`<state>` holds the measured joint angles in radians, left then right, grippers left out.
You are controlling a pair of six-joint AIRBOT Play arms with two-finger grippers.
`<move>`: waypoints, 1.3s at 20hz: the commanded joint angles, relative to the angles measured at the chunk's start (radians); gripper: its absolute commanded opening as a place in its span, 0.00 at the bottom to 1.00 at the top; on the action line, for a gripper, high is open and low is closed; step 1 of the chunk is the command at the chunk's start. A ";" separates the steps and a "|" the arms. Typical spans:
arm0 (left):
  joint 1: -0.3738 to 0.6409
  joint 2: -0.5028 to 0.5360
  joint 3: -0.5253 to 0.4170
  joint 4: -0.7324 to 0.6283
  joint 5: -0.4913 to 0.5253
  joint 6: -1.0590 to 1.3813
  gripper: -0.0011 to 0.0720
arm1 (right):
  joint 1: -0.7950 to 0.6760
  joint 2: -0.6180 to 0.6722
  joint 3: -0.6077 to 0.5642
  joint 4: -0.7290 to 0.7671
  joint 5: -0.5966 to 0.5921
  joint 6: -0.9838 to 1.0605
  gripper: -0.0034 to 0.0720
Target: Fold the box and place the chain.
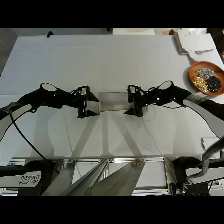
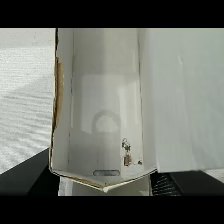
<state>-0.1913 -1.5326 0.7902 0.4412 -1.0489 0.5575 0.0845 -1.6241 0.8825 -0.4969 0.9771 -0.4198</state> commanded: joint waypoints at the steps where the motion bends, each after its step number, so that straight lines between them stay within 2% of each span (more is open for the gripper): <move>1: 0.002 -0.008 0.000 -0.015 0.000 0.038 0.98 | 0.000 0.000 0.000 0.000 0.000 0.000 0.66; 8: 0.004 -0.005 0.034 -0.014 -0.011 0.024 0.98 | 0.000 0.000 0.000 0.000 0.000 0.000 0.66; 13: 0.002 -0.006 0.046 0.048 -0.041 -0.027 0.98 | 0.000 0.000 0.000 0.000 0.000 0.000 0.66; 22: -0.004 -0.007 0.046 0.044 -0.039 -0.027 0.98 | 0.000 0.000 0.000 0.000 0.000 0.000 0.66; 26: -0.033 -0.037 0.046 0.024 -0.019 -0.059 0.98 | 0.000 -0.001 0.000 0.000 0.000 0.000 0.66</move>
<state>-0.2089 -1.5528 0.8352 0.4782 -1.0836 0.5213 0.0841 -1.6241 0.8825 -0.4969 0.9771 -0.4198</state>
